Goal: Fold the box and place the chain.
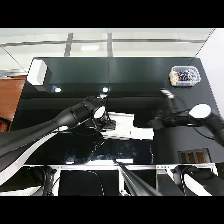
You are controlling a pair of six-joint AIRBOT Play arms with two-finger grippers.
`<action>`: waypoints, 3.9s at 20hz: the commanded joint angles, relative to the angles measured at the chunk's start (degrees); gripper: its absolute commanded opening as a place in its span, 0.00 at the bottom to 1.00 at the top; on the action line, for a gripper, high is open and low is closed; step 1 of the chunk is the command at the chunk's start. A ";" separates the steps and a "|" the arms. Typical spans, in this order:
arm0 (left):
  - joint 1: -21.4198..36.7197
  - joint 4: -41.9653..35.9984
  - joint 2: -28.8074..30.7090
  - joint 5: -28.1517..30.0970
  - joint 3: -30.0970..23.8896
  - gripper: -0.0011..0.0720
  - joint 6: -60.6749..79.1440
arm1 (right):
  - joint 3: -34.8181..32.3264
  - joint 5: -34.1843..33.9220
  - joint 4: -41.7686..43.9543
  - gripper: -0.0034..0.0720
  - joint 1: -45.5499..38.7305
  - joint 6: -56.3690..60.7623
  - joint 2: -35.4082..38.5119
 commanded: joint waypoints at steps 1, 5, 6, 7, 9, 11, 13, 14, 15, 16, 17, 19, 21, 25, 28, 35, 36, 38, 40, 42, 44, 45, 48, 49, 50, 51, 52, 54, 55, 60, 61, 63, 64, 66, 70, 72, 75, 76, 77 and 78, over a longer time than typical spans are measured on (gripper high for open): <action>0.02 0.11 0.00 0.00 0.02 0.05 -0.02 | -0.96 9.18 -9.27 0.07 -19.19 16.06 2.40; 0.02 0.09 0.00 0.00 0.02 0.05 -0.02 | -8.11 9.38 -1.14 0.07 -26.58 14.75 -0.85; 0.02 0.09 0.00 0.00 0.02 0.05 0.00 | -10.67 9.09 3.50 0.07 -25.53 11.39 -2.25; 0.02 0.09 0.00 0.00 0.02 0.05 -0.02 | -12.87 9.01 8.59 0.07 -23.63 8.28 -3.50; 0.02 0.07 0.00 0.00 0.02 0.05 -0.02 | -15.85 6.14 15.61 0.07 -17.09 5.01 -4.85; 0.02 -0.09 0.00 0.02 0.02 0.05 -0.02 | -16.04 1.60 18.64 0.07 -10.01 4.85 -5.20; 0.02 -0.28 0.00 0.02 0.02 0.05 0.00 | -15.85 -1.11 23.96 0.07 -5.62 2.78 -5.22; 0.02 -0.35 0.00 0.02 0.02 0.05 0.00 | -15.72 -1.05 26.71 0.07 -4.46 0.85 -5.22; 0.02 -0.48 0.00 0.00 0.02 0.05 0.00 | -15.47 -0.46 28.30 0.07 -3.85 -0.33 -5.22; 0.02 -0.76 0.00 0.02 0.02 0.05 0.00 | -15.15 0.13 28.87 0.07 -3.58 -0.68 -5.22; 0.02 -0.96 0.00 0.02 0.02 0.05 0.00 | -14.91 0.90 28.89 0.07 -3.58 -1.11 -5.22; 0.02 -1.20 0.00 0.02 0.02 0.05 0.00 | -14.67 1.51 28.72 0.07 -3.56 -1.53 -5.20; 0.02 -1.18 0.00 0.02 0.02 0.05 0.00 | -14.67 1.51 28.65 0.07 -3.56 -1.57 -5.20; 0.02 -1.18 0.00 0.02 0.02 0.05 0.00 | -14.64 2.75 31.56 0.09 -3.52 -4.76 -5.20; 0.02 -1.18 0.00 0.17 0.02 0.05 0.00 | -13.40 2.84 32.72 0.85 -1.99 -5.29 -5.20; 0.02 -1.18 0.00 0.26 0.02 0.05 0.00 | -6.12 -1.90 30.60 0.71 7.87 1.73 -5.20; 0.02 -1.18 0.00 0.24 0.02 0.05 0.00 | -5.16 -2.29 29.16 0.68 9.31 4.11 -5.20; 0.02 -1.18 0.00 0.26 0.02 0.05 -0.02 | -3.63 -2.43 23.91 0.68 11.47 10.86 -5.20; 0.02 -1.18 0.00 0.24 0.02 0.05 -0.02 | -2.27 -2.47 18.95 0.68 13.07 15.80 -5.20; 0.02 -1.20 0.00 0.22 0.02 0.05 0.00 | -1.27 -2.86 17.44 0.68 14.16 17.33 -5.20; 0.02 -1.20 0.00 0.26 0.02 0.05 0.00 | -0.79 -3.96 17.03 0.67 15.26 18.91 -5.20; 0.02 -1.20 0.00 0.26 0.02 0.05 0.00 | -0.79 -4.37 16.98 0.49 15.89 18.91 -5.20; 0.02 -1.20 0.00 0.26 0.02 0.05 0.00 | -0.76 -5.03 16.48 0.48 17.44 18.95 -5.20; 0.02 -1.20 0.00 0.26 0.02 0.05 0.00 | -0.76 -5.20 15.85 0.48 17.86 19.50 -5.20; 0.02 -1.20 0.00 0.26 0.02 0.05 0.00 | -0.76 -5.40 14.93 0.48 18.25 20.46 -5.20; 0.02 -1.20 0.00 0.26 0.02 0.05 0.00 | -0.72 -5.51 13.92 0.48 18.53 21.31 -5.20; 0.02 -1.20 0.00 0.26 0.02 0.05 0.00 | -0.52 -5.40 13.00 0.48 18.78 21.81 -5.20; 0.02 -1.20 0.00 0.24 0.02 0.05 0.00 | 0.42 -5.11 11.89 0.48 18.75 22.12 -5.20; 0.02 -1.20 0.00 0.24 0.02 0.05 0.00 | 1.29 -4.59 11.15 0.47 18.78 22.12 -5.20; 0.02 -1.20 0.00 0.26 0.02 0.05 0.00 | 5.33 -1.99 1.73 0.44 19.98 32.37 -5.22; 0.02 -1.20 0.00 0.26 0.02 0.05 0.00 | 5.86 -2.14 -0.50 0.44 20.83 35.65 -5.25; 0.02 -1.20 0.00 0.28 0.02 0.05 0.00 | 6.95 -2.14 -3.19 0.44 22.86 40.17 -5.84; 0.02 -1.20 0.00 0.33 0.02 0.05 -0.02 | 7.37 -2.32 -3.37 0.44 23.85 41.24 -6.29; 0.02 -1.20 0.00 0.35 0.02 0.05 0.00 | 8.55 -2.36 -3.56 0.44 25.77 43.45 -7.93; 0.02 -1.20 0.00 0.28 0.02 0.05 0.00 | 12.41 -1.92 -8.33 0.44 30.08 48.63 -11.63; 0.02 -1.20 0.00 0.31 0.02 0.05 0.00 | 13.62 -1.53 -12.50 0.44 31.58 52.87 -11.85; 0.02 -1.20 0.00 0.46 0.02 0.05 -0.02 | 15.67 0.98 -18.40 0.44 33.29 58.60 -12.59; 0.02 -1.20 0.00 0.44 0.02 0.05 0.00 | 16.37 2.23 -19.06 0.44 33.62 59.52 -13.44; 0.02 -1.20 0.00 0.42 0.02 0.05 0.00 | 16.90 3.08 -19.08 0.44 33.90 60.06 -14.40; 0.02 -1.20 0.00 0.42 0.02 0.05 0.00 | 17.38 3.63 -19.08 0.44 34.29 60.52 -15.58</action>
